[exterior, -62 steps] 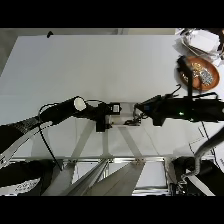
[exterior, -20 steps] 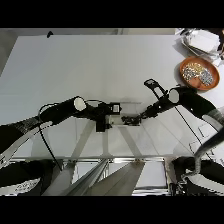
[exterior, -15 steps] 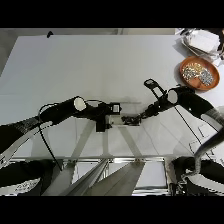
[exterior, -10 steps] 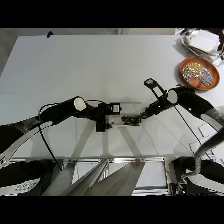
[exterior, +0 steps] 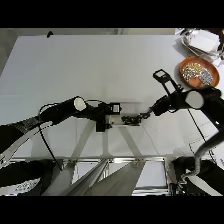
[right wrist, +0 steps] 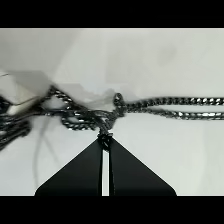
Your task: Fold the box and place the chain.
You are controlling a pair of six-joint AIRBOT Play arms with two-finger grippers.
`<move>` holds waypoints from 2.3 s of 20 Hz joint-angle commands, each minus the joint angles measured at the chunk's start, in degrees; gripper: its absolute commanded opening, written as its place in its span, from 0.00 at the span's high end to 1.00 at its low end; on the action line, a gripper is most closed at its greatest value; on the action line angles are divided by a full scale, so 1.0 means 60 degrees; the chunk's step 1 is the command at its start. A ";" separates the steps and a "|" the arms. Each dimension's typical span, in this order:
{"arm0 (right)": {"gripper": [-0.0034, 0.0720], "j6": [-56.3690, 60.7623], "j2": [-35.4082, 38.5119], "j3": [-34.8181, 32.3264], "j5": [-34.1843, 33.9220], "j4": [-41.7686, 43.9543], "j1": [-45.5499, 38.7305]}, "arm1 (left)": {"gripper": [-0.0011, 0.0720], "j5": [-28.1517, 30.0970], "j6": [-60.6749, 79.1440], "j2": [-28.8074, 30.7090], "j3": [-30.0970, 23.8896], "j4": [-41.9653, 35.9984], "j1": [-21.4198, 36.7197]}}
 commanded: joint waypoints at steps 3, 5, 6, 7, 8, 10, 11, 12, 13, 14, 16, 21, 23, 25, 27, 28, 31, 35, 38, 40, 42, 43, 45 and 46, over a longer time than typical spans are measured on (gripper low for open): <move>0.93 -0.0852 0.3253 0.0011 0.0091 0.2849 0.0007 | 0.70 0.0004 0.0004 0.0004 0.0007 0.0004 0.0004; 0.93 -0.1122 0.4029 0.0047 -0.0149 0.3756 0.0007 | 0.70 0.0007 0.0004 0.0004 0.0007 0.0004 0.0004; 0.93 -0.1140 0.4277 0.0109 -0.0204 0.4102 0.0007 | 0.70 0.0004 0.0004 0.0004 0.0007 0.0004 0.0004; 0.93 -0.1180 0.4426 0.0175 -0.0204 0.4470 0.0007 | 0.70 0.0004 0.0004 0.0004 0.0007 0.0004 0.0004; 0.93 -0.1235 0.4506 0.0244 -0.0204 0.4932 0.0007 | 0.70 0.0004 0.0004 0.0004 0.0007 0.0004 0.0004; 0.93 -0.1872 0.4517 0.0306 -0.0211 0.6178 0.0007 | 0.70 0.0004 0.0004 0.0004 0.0007 0.0004 0.0004; 0.93 -0.2182 0.4510 0.0306 -0.0226 0.6721 0.0007 | 0.70 0.0004 0.0004 0.0004 0.0007 0.0004 0.0004; 0.93 -0.2386 0.4510 0.0306 -0.0248 0.7074 0.0007 | 0.70 0.0004 0.0004 0.0004 0.0007 0.0004 0.0004; 0.93 -0.2419 0.4510 0.0306 -0.0255 0.7198 0.0007 | 0.70 0.0004 0.0004 0.0004 0.0007 0.0004 0.0004; 0.93 -0.2422 0.4506 0.0306 -0.0259 0.7187 0.0007 | 0.70 0.0004 0.0004 0.0004 0.0007 0.0004 0.0004; 0.93 -0.2426 0.4397 0.0306 -0.0259 0.7176 0.0007 | 0.70 0.0004 0.0004 0.0004 0.0007 0.0004 0.0004; 0.93 -0.2426 0.2812 0.0291 0.0302 0.6856 0.0321 | 0.70 0.0004 0.0004 0.0004 0.0007 0.0004 0.0004; 0.93 -0.2412 0.1869 0.0280 0.0313 0.6164 0.0882 | 0.70 0.0004 0.0004 0.0004 0.0007 0.0004 0.0004; 0.93 -0.2331 0.0801 0.0280 0.0266 0.5563 0.1326 | 0.70 0.0004 0.0004 0.0004 0.0007 0.0004 0.0004; 0.93 -0.2331 -0.0109 0.0280 0.0124 0.5446 0.1373 | 0.70 0.0004 0.0004 0.0004 0.0007 0.0004 0.0004; 0.93 -0.2331 -0.0484 0.0280 -0.0066 0.5395 0.1373 | 0.70 0.0004 0.0004 0.0004 0.0007 0.0004 0.0004; 0.93 -0.2044 -0.1202 0.0277 -0.0302 0.5144 0.1373 | 0.70 0.0004 0.0004 0.0004 0.0007 0.0004 0.0004; 0.93 -0.0627 -0.1657 0.0186 -0.0273 0.3858 0.1373 | 0.70 0.0004 0.0004 0.0004 0.0007 0.0004 0.0004; 0.91 -0.0302 -0.1851 -0.0313 -0.0696 0.3694 0.1373 | 0.70 0.0004 0.0004 0.0004 0.0007 0.0004 0.0004; 0.68 -0.0310 -0.1982 -0.0510 -0.0882 0.3683 0.1373 | 0.70 0.0004 0.0004 0.0004 0.0007 0.0004 0.0004; 0.67 -0.0339 -0.1949 -0.0506 -0.0987 0.3694 0.1373 | 0.70 0.0004 0.0004 0.0004 0.0007 0.0004 0.0004; 0.67 -0.0415 -0.1807 -0.0495 -0.0969 0.3694 0.1326 | 0.70 0.0004 0.0004 0.0004 0.0007 0.0004 0.0004; 0.69 -0.0433 -0.1242 -0.0448 -0.0790 0.3683 0.1016 | 0.70 0.0004 0.0004 0.0004 0.0007 0.0004 0.0004; 0.69 -0.0616 -0.0871 -0.0423 -0.0623 0.3679 0.0743 | 0.70 0.0004 0.0004 0.0004 0.0007 0.0004 0.0004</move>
